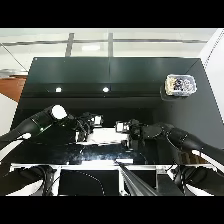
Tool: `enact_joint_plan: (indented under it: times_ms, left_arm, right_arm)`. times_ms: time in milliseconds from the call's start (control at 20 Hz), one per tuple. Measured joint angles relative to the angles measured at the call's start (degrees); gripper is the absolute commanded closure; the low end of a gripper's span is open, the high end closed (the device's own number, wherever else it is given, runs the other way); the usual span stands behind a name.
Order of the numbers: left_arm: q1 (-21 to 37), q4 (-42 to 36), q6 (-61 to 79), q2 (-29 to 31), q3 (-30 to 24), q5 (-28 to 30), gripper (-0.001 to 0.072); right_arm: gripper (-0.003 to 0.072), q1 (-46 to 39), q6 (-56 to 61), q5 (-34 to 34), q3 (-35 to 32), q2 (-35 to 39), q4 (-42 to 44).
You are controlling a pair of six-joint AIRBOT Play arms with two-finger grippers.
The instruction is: Fold the box and place the chain.
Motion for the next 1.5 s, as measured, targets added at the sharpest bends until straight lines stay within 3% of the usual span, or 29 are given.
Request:
enact_joint_plan:
  times_ms: [150,200,300,350,500,550,600,850,1000,1100,1200,1400,1500]
  left_arm:
    - [0.0,-0.02,0.02,0.0,0.0,0.0,0.0677]
    - [0.0,-0.07,0.02,0.0,0.0,0.02,0.0623]
    - [0.0,-0.07,0.09,0.07,0.0,-0.11,0.0372]
    - [0.0,-0.13,0.04,0.17,0.0,0.07,0.0333]
    - [0.17,-0.13,0.07,1.05,0.0,0.07,0.0028]
    - [0.2,-0.13,-0.22,1.53,0.0,0.11,0.0004]
    - [0.28,-0.11,-0.87,2.1,0.0,0.42,0.0004]
    - [2.97,0.31,-6.23,6.45,0.0,1.16,0.0004]
    - [5.62,1.84,-11.04,11.04,0.0,0.52,0.0006]
    - [7.37,3.76,-15.98,14.67,0.0,-2.82,0.0073]
    - [8.7,5.2,-22.62,18.27,0.0,-8.04,0.0686]
    - [9.01,5.05,-35.39,22.47,-0.52,-20.76,0.0682]
    - [7.61,2.32,-40.68,23.23,-2.05,-24.2,0.0683]
  right_arm:
    - [0.0158,-0.04,-0.11,-0.2,0.0,0.0,-0.02]
    - [0.0158,-0.07,-0.11,-0.2,0.0,0.0,-0.02]
    - [0.0158,-0.09,-0.11,-0.31,0.0,0.0,-0.02]
    - [0.0158,-0.09,-0.09,-0.31,0.0,0.0,-0.02]
    - [0.0159,-0.09,-0.11,-0.2,0.0,0.0,-0.04]
    - [0.027,-0.09,-0.11,-0.11,0.0,0.0,-0.04]
    - [0.0291,-0.09,-0.11,0.0,-0.02,0.0,-0.04]
    - [0.0291,-0.09,-0.13,0.37,-0.02,0.0,-0.04]
    - [0.0291,-0.09,-0.13,0.44,-0.02,0.0,-0.04]
    - [0.0291,-0.09,-0.13,0.48,-0.02,0.0,-0.04]
    - [0.0291,-0.09,-0.13,0.55,0.0,0.0,-0.04]
    - [0.0291,-0.09,-0.11,0.66,-0.02,0.0,-0.04]
    - [0.0291,-0.09,-0.11,0.66,0.0,0.0,-0.04]
